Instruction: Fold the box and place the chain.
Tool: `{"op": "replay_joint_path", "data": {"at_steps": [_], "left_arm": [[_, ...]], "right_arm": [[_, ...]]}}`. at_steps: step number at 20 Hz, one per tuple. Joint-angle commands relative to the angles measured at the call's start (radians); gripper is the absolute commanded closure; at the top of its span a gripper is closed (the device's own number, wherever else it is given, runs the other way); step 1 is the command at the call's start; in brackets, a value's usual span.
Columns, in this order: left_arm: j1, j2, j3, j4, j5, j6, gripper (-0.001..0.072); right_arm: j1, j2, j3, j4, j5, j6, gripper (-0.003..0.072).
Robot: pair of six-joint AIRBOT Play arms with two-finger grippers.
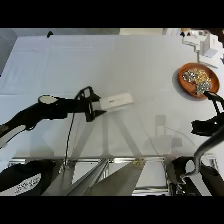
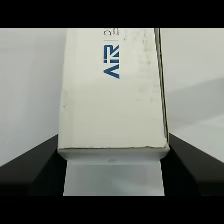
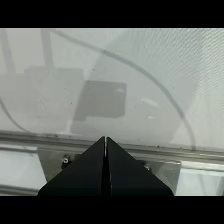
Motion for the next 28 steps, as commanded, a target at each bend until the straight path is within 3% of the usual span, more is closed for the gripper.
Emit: {"op": "replay_joint_path", "data": {"at_steps": [1, 6, 12, 18, 24, 25, 26, 27, 28], "left_arm": [[0.142, 0.177, 0.000, 0.114, 0.090, -0.223, 0.0708], [0.422, 0.377, 0.000, 0.289, 0.119, -0.542, 0.0707], [0.626, 0.390, -0.001, 0.772, 0.118, -1.122, 0.0707], [0.729, 0.385, -0.001, 0.823, 0.079, -1.287, 0.0707], [0.732, 0.279, -0.001, 0.981, -0.024, -1.427, 0.0700], [0.732, 0.266, -0.001, 0.983, -0.033, -1.426, 0.0683], [0.732, 0.259, -0.001, 0.985, -0.042, -1.426, 0.0617], [0.732, 0.257, -0.001, 0.992, -0.054, -1.426, 0.0492], [0.732, 0.256, -0.001, 1.001, -0.067, -1.426, 0.0297]], "right_arm": [[-0.001, 0.000, 0.001, 0.000, 0.000, 0.000, 0.0669], [-0.001, 0.000, 0.001, 0.000, 0.000, 0.000, 0.0669], [-0.001, 0.000, 0.001, 0.000, 0.000, 0.000, 0.0669], [-0.001, 0.000, 0.001, 0.000, 0.000, 0.000, 0.0669], [-0.001, 0.000, 0.001, 0.000, 0.000, 0.000, 0.0669], [-0.001, 0.000, 0.001, 0.000, 0.000, 0.000, 0.0669], [-0.001, 0.000, 0.001, 0.000, 0.000, 0.000, 0.0669], [-0.001, 0.000, 0.001, 0.000, 0.000, 0.000, 0.0669], [-0.001, 0.000, 0.001, 0.000, 0.000, 0.000, 0.0669]]}}
